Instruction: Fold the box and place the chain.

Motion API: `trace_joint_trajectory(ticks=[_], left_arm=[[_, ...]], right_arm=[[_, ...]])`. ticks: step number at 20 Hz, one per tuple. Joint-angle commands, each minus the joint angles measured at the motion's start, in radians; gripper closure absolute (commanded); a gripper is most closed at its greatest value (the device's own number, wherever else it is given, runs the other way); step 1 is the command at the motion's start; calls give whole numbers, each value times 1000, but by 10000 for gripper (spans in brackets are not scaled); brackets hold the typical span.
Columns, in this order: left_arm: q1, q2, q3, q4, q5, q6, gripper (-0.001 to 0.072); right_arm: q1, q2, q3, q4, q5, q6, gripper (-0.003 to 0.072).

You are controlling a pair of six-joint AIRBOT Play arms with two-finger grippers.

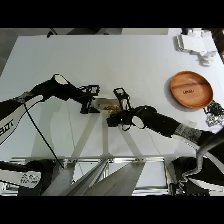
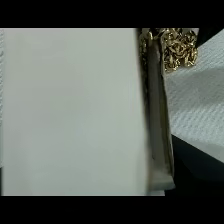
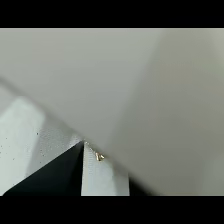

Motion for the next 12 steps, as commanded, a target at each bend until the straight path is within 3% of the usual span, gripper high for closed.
trace_joint_trajectory(ticks=[1,2,3,4,8,12], left_arm=[[0,0,0,1,-3,3,277],[0,0,0,1,-4,3,277],[0,0,0,1,-4,3,277],[0,0,0,1,-3,3,277],[0,0,0,1,-3,3,277],[0,0,0,1,-3,3,277]], right_arm=[[1,-23,2,-27,-8,20,439],[1,-26,2,-28,-8,19,491],[1,-27,2,-30,-8,17,621],[4,-27,2,-33,-12,16,667],[27,6,3,-34,-5,9,669],[47,148,3,-33,34,-10,669]])
